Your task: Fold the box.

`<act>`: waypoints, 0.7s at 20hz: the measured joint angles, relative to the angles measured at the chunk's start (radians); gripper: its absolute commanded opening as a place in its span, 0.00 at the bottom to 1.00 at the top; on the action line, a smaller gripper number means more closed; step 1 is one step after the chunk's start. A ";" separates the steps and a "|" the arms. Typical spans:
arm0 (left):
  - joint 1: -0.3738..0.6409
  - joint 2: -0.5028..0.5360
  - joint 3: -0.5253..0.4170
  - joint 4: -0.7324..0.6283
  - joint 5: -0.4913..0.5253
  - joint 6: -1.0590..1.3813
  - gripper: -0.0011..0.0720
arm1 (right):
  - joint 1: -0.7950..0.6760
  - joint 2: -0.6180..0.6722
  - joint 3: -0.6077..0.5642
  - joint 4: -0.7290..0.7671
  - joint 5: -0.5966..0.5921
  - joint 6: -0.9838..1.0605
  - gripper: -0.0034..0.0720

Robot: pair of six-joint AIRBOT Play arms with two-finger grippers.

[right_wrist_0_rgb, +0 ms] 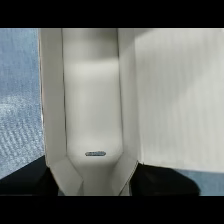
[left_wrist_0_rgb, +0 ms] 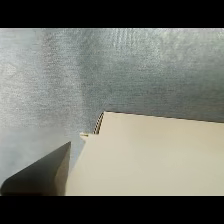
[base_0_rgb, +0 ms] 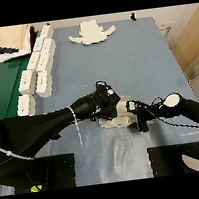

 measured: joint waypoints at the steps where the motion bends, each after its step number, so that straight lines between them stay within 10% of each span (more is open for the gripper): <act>1: 0.000 -0.003 0.001 0.001 -0.001 0.000 0.63 | 0.000 0.000 0.000 0.000 0.000 0.000 0.77; 4: 0.001 -0.018 0.002 0.009 0.000 0.000 0.58 | 0.000 0.000 0.000 0.000 0.000 0.000 0.77; 8: 0.001 -0.039 0.002 0.013 0.011 0.000 0.19 | 0.000 0.000 0.000 0.001 0.000 0.000 0.77; 14: -0.008 -0.046 0.003 0.023 0.025 0.001 0.04 | 0.000 0.000 0.000 0.000 -0.001 0.000 0.77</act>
